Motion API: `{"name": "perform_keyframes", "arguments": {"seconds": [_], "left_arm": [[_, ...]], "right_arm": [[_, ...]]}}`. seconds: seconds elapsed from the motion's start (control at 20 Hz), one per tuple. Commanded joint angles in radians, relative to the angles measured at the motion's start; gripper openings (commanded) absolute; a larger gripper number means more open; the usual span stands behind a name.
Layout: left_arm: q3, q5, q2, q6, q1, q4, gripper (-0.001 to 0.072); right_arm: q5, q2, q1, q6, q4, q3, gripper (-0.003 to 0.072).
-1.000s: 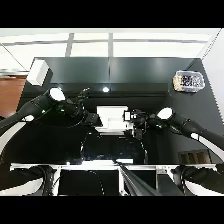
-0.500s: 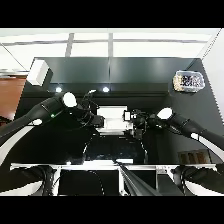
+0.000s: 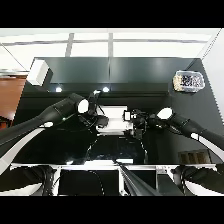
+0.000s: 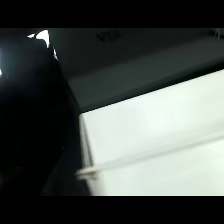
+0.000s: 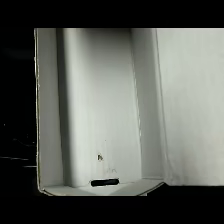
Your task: Fold the box and place the chain.
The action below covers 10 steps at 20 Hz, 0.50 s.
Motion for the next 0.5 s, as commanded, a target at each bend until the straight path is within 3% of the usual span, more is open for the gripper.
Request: {"name": "perform_keyframes", "arguments": {"seconds": [0.0,0.05,0.15,0.2,0.25,0.45], "left_arm": [[0.036,-0.023,-0.021,-0.122,-0.045,0.089,0.0386],[0.039,-0.038,-0.024,-0.126,-0.054,0.098,0.028],[0.039,-0.045,-0.025,-0.138,-0.068,0.095,0.0276],[0.039,-0.045,-0.025,-0.157,-0.072,0.095,0.0199],[0.039,-0.043,-0.025,-0.162,-0.077,0.095,0.0037],[0.04,-0.032,-0.025,-0.163,-0.077,0.094,0.0055]], "right_arm": [[0.001,0.0,0.0,0.0,0.0,0.0,0.0478],[0.0,0.0,0.0,0.0,0.0,0.0,0.0478],[0.001,0.0,0.0,0.0,0.0,0.0,0.0478],[0.0,0.0,0.0,0.0,0.0,0.0,0.0478],[0.0,0.0,0.0,0.0,0.0,0.0,0.0478],[0.001,0.0,0.0,0.0,0.0,0.0,0.0478]]}}
